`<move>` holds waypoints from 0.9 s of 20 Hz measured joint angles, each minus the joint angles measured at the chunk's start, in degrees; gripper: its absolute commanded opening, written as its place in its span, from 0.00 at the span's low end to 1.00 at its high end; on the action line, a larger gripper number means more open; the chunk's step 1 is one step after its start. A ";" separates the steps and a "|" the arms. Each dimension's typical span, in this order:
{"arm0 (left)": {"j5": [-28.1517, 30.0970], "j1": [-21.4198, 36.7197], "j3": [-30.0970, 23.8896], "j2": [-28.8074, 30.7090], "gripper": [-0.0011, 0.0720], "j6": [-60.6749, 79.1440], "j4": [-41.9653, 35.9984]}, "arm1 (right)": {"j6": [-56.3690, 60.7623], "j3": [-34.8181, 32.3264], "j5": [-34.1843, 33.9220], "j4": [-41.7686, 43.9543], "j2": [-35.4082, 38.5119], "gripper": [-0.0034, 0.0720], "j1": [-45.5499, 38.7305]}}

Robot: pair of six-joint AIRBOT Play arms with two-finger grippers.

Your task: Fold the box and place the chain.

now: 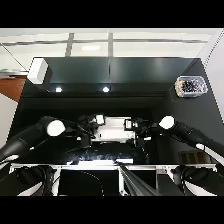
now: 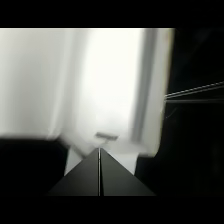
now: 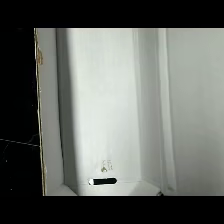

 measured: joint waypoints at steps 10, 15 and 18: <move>-12.59 31.30 -2.95 15.58 0.06 -36.70 6.23 | -0.02 0.00 0.02 -0.02 0.00 0.67 0.00; -15.74 38.73 -8.24 12.28 0.06 -48.00 -2.27 | -0.02 0.00 0.02 -0.02 0.00 0.67 0.00; -16.17 39.85 -10.75 7.78 0.06 -45.72 -9.22 | -0.02 0.00 0.02 -0.02 0.00 0.67 0.00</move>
